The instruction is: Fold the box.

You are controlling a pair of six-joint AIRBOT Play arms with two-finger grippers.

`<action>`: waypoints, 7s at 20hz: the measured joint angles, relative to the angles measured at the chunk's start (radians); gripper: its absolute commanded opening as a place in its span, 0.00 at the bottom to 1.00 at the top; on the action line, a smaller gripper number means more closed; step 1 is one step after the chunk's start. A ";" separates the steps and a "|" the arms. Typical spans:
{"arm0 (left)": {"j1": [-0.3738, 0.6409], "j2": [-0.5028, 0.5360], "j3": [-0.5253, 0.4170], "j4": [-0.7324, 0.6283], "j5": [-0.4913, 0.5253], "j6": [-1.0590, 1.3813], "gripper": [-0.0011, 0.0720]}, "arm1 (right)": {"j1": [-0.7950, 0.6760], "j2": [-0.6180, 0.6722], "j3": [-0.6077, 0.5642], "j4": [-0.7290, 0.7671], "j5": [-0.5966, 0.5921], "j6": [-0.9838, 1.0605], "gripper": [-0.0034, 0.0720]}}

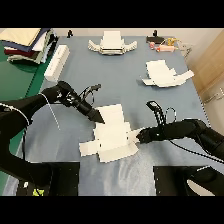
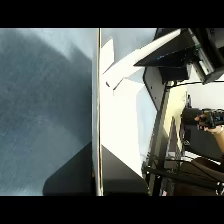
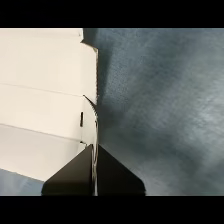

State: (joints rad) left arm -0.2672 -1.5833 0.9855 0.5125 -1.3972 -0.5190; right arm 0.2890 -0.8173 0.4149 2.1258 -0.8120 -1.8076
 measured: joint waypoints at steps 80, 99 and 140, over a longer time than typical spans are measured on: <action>-0.443 0.575 -0.425 0.095 0.731 0.500 0.03 | -0.002 0.001 0.228 -0.499 -0.094 0.345 0.05; -0.442 0.572 -0.424 0.097 0.732 0.499 0.03 | 0.794 0.153 0.093 -0.599 -0.231 0.228 0.84; -0.443 0.571 -0.424 0.093 0.732 0.499 0.03 | 0.275 0.084 0.014 -0.298 0.041 -0.469 1.00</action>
State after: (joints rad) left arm -0.7097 -1.0119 0.5613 0.6056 -0.6647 -0.0196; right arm 0.5636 -0.7338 0.4290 1.8278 -0.7708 -2.2768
